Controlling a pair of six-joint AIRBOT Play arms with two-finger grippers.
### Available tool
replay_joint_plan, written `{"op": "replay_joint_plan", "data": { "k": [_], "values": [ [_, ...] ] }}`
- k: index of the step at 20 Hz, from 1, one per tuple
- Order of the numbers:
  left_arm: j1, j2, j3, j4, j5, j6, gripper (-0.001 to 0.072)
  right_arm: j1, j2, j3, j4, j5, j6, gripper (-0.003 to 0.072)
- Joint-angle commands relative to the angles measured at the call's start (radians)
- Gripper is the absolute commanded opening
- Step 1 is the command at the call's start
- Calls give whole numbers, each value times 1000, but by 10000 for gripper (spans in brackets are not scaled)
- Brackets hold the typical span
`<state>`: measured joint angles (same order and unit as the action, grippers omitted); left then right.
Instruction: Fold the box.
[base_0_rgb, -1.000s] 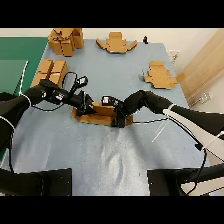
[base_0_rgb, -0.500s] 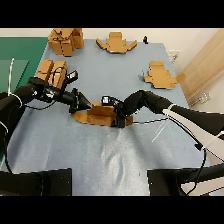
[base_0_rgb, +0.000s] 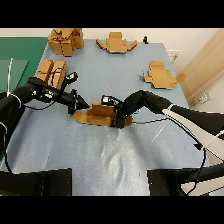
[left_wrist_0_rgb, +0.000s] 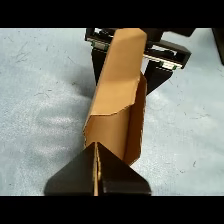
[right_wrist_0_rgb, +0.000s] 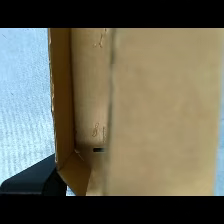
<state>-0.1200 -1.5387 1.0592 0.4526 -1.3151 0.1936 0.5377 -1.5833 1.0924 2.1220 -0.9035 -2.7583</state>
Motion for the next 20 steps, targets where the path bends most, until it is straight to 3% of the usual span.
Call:
{"op": "replay_joint_plan", "data": {
  "k": [1,2,11,12,13,16,17,20],
  "values": [
    [-11,-1,-1,-3,18,30,428,0,1,1,-4,5,2,599],
    [-20,-1,0,-2,34,30,476,0,1,2,-5,5,1,599],
    [-98,-2,0,48,139,24,475,0,1,2,-6,5,2,598],
    [-100,-2,0,49,148,23,384,0,2,1,-6,5,2,599],
    [-104,-2,0,49,159,23,244,0,2,1,-6,5,1,599],
    [-110,-2,0,48,164,23,184,0,2,2,-8,5,1,599],
    [-111,-2,0,48,162,24,13,0,2,2,-5,5,2,599],
    [-111,-2,0,48,154,25,17,0,2,18,-1,0,22,600]
  ]
}}
